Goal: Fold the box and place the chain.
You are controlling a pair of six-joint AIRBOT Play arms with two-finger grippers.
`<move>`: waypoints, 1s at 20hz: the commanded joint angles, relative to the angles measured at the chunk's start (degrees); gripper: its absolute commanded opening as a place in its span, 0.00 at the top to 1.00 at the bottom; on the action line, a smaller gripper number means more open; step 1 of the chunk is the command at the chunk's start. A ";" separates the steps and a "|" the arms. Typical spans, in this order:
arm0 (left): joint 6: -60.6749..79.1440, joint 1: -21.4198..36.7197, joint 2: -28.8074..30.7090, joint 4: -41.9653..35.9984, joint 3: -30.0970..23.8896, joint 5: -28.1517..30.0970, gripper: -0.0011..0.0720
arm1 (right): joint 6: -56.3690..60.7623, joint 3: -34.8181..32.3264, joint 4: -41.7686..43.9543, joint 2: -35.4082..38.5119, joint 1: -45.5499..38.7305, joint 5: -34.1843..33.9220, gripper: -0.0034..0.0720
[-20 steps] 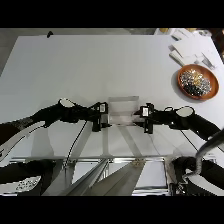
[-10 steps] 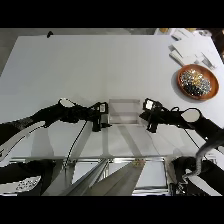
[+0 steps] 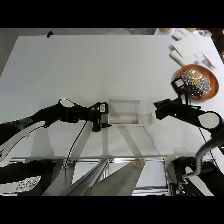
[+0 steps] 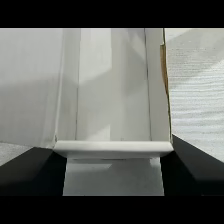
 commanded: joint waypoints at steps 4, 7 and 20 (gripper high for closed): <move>0.00 -0.02 -0.04 0.02 -0.02 0.02 0.78 | 20.02 0.04 -0.76 -9.18 -6.21 8.61 0.93; 0.00 -0.02 -0.04 0.02 -0.02 0.02 0.78 | 20.06 0.02 -0.72 -14.73 -6.21 11.41 0.93; 0.00 -0.02 -0.04 0.02 -0.02 0.02 0.78 | 13.25 0.04 13.81 -18.58 -0.98 19.71 0.93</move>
